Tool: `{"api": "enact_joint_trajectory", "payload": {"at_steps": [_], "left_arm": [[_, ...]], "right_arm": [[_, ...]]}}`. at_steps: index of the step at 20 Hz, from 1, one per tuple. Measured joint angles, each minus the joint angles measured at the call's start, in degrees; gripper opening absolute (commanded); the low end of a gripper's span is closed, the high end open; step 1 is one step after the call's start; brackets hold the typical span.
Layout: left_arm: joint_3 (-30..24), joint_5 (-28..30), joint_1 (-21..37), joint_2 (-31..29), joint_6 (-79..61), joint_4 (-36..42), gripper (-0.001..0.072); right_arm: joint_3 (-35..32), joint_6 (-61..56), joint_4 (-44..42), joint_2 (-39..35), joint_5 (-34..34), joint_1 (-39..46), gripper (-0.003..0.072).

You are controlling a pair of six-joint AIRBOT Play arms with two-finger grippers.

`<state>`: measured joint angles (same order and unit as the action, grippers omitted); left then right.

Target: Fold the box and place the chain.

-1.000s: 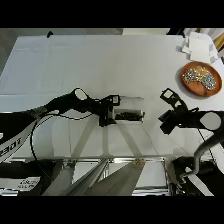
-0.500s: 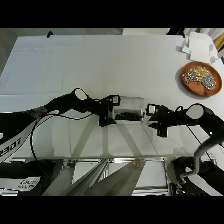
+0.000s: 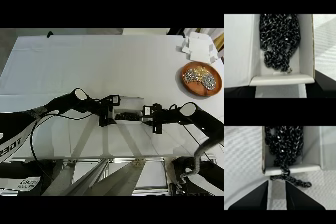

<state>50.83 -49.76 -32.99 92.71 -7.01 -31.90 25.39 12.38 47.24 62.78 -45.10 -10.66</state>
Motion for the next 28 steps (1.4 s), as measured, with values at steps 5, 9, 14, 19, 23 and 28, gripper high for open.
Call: {"api": "enact_joint_trajectory", "payload": {"at_steps": [5,9,14,19,23,28], "left_arm": [[0.00,0.00,0.00,0.00,0.00,0.00,0.0272],[0.00,0.00,0.00,0.00,0.00,0.00,0.0272],[0.00,0.00,0.00,0.00,-0.02,0.00,0.0272],[0.00,0.00,0.00,0.00,0.00,0.00,0.0272],[0.00,0.00,0.00,0.00,0.00,0.00,0.0272],[0.00,0.00,0.00,0.00,0.00,0.00,0.0272]], "right_arm": [[0.00,1.25,-1.64,1.49,1.68,-0.35,0.0236],[-0.02,1.60,-2.40,2.97,2.25,-1.25,0.0216],[0.00,1.64,-2.45,3.76,3.30,-1.81,0.0031],[0.00,-1.27,1.73,3.65,3.76,-1.92,0.0012],[-0.11,-6.36,8.37,0.46,3.80,-1.92,0.0011],[-0.11,-15.04,14.97,-8.13,1.31,-1.90,0.0011]]}}
